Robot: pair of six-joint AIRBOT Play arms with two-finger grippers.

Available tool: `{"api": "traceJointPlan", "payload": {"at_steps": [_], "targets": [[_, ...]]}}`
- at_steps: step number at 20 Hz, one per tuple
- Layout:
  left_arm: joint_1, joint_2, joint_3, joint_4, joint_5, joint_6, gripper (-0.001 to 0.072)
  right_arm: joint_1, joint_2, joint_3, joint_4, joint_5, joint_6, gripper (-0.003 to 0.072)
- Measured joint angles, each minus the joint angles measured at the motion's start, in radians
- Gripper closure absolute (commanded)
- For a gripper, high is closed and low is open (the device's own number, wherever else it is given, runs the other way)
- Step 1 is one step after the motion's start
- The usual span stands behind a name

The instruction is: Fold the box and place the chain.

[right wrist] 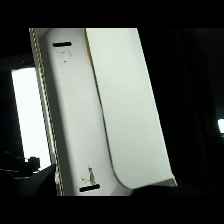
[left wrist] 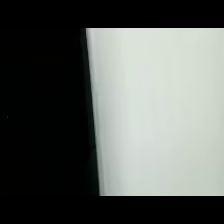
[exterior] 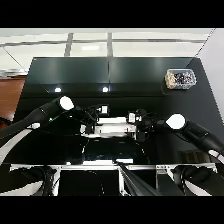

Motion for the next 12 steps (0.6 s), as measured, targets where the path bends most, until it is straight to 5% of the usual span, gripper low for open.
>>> {"api": "traceJointPlan", "payload": {"at_steps": [12], "targets": [[0.0,0.0,0.0,0.0,-0.001,0.0,0.0682,-0.042,-0.171,0.0,0.053,0.056,-0.162,-0.0011]]}}
